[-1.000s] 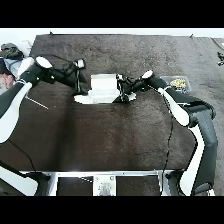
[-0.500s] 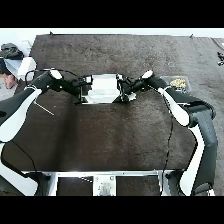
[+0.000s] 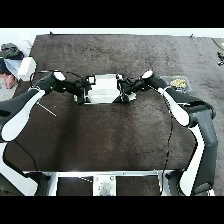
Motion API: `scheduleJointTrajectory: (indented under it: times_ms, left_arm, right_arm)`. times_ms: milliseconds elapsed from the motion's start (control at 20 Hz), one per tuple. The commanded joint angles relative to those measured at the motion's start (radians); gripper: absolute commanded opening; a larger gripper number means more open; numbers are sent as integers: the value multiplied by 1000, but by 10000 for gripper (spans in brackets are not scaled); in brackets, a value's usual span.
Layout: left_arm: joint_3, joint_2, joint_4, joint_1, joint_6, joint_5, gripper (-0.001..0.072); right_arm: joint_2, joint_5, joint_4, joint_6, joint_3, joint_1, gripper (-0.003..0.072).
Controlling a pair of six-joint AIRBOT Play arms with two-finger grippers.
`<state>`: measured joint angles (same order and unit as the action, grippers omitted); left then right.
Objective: Fold the box and place the chain.
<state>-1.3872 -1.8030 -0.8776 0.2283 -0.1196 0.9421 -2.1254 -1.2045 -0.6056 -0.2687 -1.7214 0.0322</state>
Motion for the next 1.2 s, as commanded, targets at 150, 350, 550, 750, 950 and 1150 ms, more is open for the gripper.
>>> scheduleJointTrajectory:
  times_ms: [150, 350, 550, 750, 950, 1150]
  left_arm:
    - [0, -1, -31, 6, 40, -14, 465]
    - [0, -1, -7, 6, 36, 22, 354]
    - [0, -5, 20, 6, 32, 59, 257]
    - [0, -11, 88, 6, 5, 59, 163]
    - [0, -13, 102, 6, 5, 47, 122]
    - [0, -42, 183, 6, -77, 87, 125]
  right_arm:
    - [-1, 0, 0, 0, 0, 0, 274]
    - [0, 0, 0, 0, 0, 0, 274]
    - [0, 0, 0, 0, 0, 0, 274]
    - [-1, 0, 0, 0, 0, 0, 274]
    - [0, 0, 0, 0, 0, 0, 274]
    - [-1, 0, 0, 0, 0, 0, 273]
